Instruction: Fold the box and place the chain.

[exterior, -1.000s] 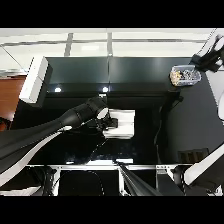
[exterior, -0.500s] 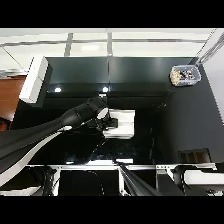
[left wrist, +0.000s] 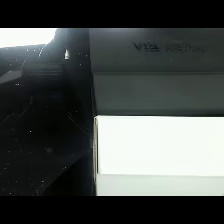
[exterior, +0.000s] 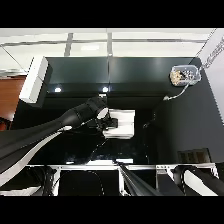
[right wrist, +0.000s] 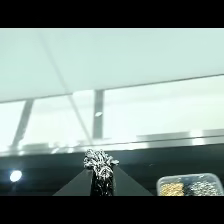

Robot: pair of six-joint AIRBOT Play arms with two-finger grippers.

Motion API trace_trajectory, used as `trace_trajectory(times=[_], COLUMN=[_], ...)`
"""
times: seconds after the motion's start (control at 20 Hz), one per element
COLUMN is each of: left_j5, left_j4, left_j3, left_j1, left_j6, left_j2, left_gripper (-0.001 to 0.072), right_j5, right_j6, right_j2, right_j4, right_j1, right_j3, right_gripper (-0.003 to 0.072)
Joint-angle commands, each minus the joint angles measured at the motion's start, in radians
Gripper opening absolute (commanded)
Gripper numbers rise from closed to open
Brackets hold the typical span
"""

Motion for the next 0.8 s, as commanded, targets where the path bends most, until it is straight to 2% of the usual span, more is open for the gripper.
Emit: trace_trajectory(times=[0.0, 0.25, 0.4, 0.55, 0.75], left_j5=[0.000, 0.000, 0.000, -0.002, -0.001], left_j4=[0.000, 0.000, 0.000, 0.000, 0.000], left_j3=[0.001, 0.001, 0.001, 0.001, 0.001], left_j1=[0.000, 0.000, 0.000, 0.000, 0.000], left_j6=[0.000, 0.000, 0.000, 0.000, 0.000], left_j2=[0.001, 0.001, 0.001, 0.001, 0.001], left_gripper=[0.0026, 0.0025, 0.0026, 0.0025, 0.0026], right_j5=[0.081, 0.306, 0.365, 0.330, 0.167], right_j6=[-0.019, -0.021, -0.045, -0.087, -0.142], right_j2=[0.147, 0.203, 0.203, 0.203, 0.203], right_j4=[0.027, 0.039, 0.163, 0.344, 0.466], right_j1=[0.103, 0.246, 0.294, 0.318, 0.381], right_j3=[-0.118, -0.159, -0.224, -0.375, -0.632], right_gripper=[0.0011, 0.0012, 0.0013, 0.0013, 0.0013])
